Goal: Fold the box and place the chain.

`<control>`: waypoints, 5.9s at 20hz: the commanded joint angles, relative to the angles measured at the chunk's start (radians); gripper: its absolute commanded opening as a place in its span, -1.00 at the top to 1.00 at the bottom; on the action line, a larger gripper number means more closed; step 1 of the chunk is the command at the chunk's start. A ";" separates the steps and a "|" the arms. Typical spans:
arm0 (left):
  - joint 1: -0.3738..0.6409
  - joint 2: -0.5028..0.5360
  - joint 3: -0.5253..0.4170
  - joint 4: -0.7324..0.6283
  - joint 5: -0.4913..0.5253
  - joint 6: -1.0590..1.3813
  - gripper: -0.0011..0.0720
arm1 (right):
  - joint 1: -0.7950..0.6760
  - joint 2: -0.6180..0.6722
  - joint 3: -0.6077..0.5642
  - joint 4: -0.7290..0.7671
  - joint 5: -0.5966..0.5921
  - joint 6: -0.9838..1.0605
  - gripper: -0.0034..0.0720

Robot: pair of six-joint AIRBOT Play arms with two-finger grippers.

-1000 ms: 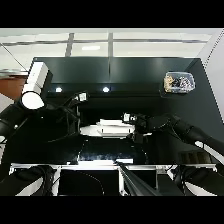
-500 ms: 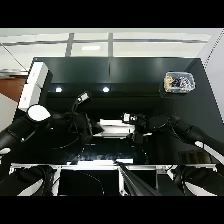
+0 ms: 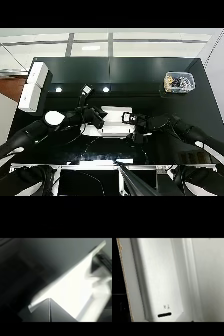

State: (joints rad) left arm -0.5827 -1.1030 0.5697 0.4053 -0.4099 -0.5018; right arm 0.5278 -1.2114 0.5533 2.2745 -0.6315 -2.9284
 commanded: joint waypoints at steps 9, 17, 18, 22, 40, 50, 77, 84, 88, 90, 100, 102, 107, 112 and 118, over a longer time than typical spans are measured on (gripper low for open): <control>-0.008 -0.148 0.007 0.036 0.024 0.000 0.90 | 0.000 0.000 0.000 0.000 0.003 0.000 -0.32; 0.211 0.000 0.083 0.344 -0.359 0.000 0.10 | 0.000 0.000 0.000 0.000 0.002 0.000 -0.32; 0.248 0.016 0.083 0.416 -0.433 0.000 -0.53 | 0.000 0.000 0.000 0.000 0.002 0.000 -0.32; 0.356 0.025 0.071 0.552 -0.626 0.017 -0.96 | 0.000 0.000 0.000 0.000 0.002 0.000 -0.32; 0.357 -0.004 0.037 0.469 -0.570 0.421 -0.95 | 0.000 0.000 0.000 0.000 -0.001 0.000 -0.32; 0.155 -0.077 0.037 0.380 -0.339 0.558 -0.95 | 0.000 0.000 0.000 0.000 -0.001 0.000 -0.32; 0.059 -0.147 0.037 0.207 -0.332 0.559 0.68 | 0.000 0.000 0.000 0.000 0.000 0.000 -0.32; 0.058 -0.151 0.037 0.206 -0.324 0.559 0.68 | 0.000 -0.001 0.000 0.000 0.000 0.000 -0.32; 0.058 -0.151 0.037 0.207 -0.323 0.559 0.34 | 0.000 -0.001 0.000 0.000 0.000 0.000 -0.32; 0.059 -0.151 0.037 0.207 -0.325 0.558 0.12 | 0.000 0.000 0.000 0.000 0.000 0.000 -0.32; 0.059 -0.151 0.037 0.208 -0.330 0.559 0.18 | 0.000 -0.001 0.000 0.000 0.002 0.000 -0.32; 0.059 -0.151 0.037 0.207 -0.330 0.558 0.17 | 0.000 -0.001 0.000 0.000 0.002 0.000 -0.32; 0.059 -0.151 0.037 0.211 -0.328 0.559 -0.16 | 0.000 0.000 0.000 0.000 0.002 0.000 -0.32; 0.060 -0.151 0.037 0.211 -0.332 0.558 0.62 | 0.000 -0.001 0.000 0.000 0.002 0.000 -0.32; 0.097 -0.080 0.037 0.272 -0.342 0.470 0.89 | 0.000 0.000 0.000 0.000 0.002 0.000 -0.32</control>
State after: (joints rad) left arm -0.5079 -1.2209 0.6064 0.6353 -0.7460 0.0296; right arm 0.5278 -1.2114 0.5533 2.2753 -0.6292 -2.9284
